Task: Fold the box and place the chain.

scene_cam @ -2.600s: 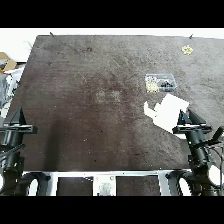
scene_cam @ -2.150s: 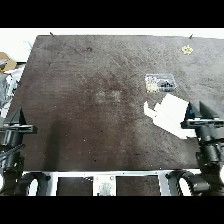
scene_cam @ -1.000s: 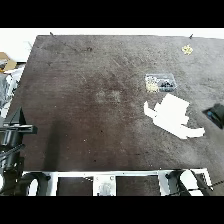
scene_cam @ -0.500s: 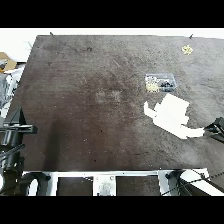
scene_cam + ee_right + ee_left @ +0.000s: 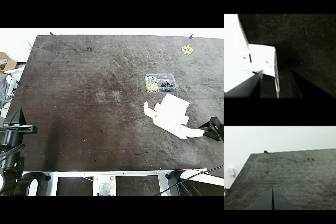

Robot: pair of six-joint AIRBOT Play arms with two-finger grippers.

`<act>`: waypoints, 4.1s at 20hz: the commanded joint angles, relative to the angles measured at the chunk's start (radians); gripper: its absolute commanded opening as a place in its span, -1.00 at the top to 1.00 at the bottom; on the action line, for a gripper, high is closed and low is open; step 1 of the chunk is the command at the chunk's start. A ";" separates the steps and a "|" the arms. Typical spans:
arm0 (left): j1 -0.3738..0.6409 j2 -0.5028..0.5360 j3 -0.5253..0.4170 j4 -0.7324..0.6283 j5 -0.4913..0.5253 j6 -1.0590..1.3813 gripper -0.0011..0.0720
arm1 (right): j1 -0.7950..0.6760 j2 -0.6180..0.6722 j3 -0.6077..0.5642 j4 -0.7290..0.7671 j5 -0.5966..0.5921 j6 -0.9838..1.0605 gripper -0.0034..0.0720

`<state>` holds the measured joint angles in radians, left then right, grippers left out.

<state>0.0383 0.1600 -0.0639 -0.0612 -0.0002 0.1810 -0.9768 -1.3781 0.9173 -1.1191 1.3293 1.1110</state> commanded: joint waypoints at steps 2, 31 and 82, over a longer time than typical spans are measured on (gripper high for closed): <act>0.001 0.000 0.000 0.000 0.000 0.000 0.94 | 0.000 -0.072 -0.080 0.152 -0.063 -0.105 0.07; 0.001 0.000 0.002 0.000 -0.110 -0.001 0.94 | 0.888 -0.091 -0.136 0.823 -0.276 -0.431 0.90; -0.236 -2.452 2.131 0.531 -1.534 -0.774 -0.21 | 1.041 -0.164 -0.084 0.914 -0.637 -0.846 0.90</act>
<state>-0.1699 -2.2807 2.0655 0.4755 -1.5311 -0.6010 0.0635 -1.5414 0.8326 -0.2020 0.6899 0.2649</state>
